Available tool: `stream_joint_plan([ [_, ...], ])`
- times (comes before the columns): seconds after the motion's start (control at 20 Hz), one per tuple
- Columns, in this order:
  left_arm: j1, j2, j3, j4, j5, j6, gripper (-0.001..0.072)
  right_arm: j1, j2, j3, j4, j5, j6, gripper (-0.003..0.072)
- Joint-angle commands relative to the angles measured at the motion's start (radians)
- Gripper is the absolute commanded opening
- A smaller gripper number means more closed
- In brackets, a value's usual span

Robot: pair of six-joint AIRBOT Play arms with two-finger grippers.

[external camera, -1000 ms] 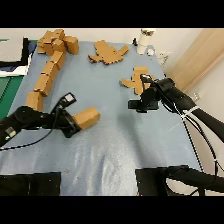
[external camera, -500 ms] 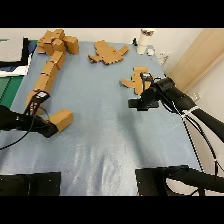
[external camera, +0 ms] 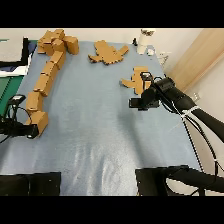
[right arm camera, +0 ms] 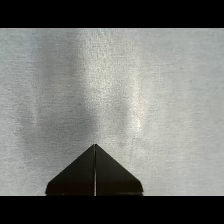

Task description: Fold the box.

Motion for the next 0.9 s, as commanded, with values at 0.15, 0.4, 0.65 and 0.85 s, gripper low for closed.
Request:
stream_joint_plan([
  [0.15,0.085,-0.002,0.0,0.031,0.164,-0.029,0.0525,0.0,0.0,0.0,0.012,-0.001,0.001,0.0006],
  [0.4,0.087,-0.003,0.0,0.022,0.242,-0.029,0.0524,0.0,0.0,0.001,0.018,0.0,0.001,0.0006],
  [0.65,0.087,-0.064,-0.004,0.019,0.212,-0.029,0.0524,0.0,0.0,0.001,0.025,0.0,0.001,0.0006],
  [0.85,0.087,-0.135,-0.004,0.021,0.195,-0.03,0.0524,0.0,0.0,0.001,0.029,-0.003,0.001,0.0006],
])
